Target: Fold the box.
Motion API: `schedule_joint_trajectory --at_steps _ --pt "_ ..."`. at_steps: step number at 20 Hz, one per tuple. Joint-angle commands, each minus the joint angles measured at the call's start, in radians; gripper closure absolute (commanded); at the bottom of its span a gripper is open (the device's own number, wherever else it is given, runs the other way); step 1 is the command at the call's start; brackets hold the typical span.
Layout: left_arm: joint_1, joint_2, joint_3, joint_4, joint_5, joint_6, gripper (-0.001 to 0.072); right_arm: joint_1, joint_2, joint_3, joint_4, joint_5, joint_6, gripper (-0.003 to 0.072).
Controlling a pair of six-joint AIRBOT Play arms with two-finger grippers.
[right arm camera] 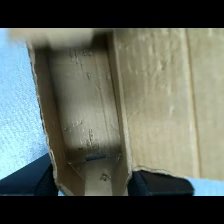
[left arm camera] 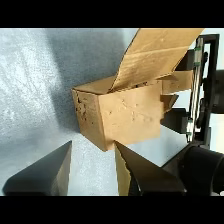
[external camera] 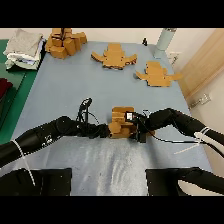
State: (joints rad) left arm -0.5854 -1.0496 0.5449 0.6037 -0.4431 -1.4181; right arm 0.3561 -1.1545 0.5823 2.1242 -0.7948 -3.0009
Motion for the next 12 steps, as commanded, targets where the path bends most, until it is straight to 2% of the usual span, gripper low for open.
schedule_joint_trajectory --at_steps 1,5,9,12 --pt "-0.001 -0.028 0.002 -0.077 0.0 0.045 0.0278 0.0 0.001 0.0 0.0 0.0 0.0 0.0185" --pt "-0.001 -0.031 0.002 -0.085 0.056 0.041 0.0279 0.0 0.001 0.0 0.0 0.0 0.0 0.0185" --pt "-0.002 -0.031 0.014 -0.084 -0.008 0.114 0.0278 0.0 0.001 0.0 0.0 0.0 0.0 0.0185" --pt "-0.001 -0.031 0.023 -0.088 0.035 0.124 0.0279 0.0 0.001 0.0 0.0 0.0 0.0 0.0185"
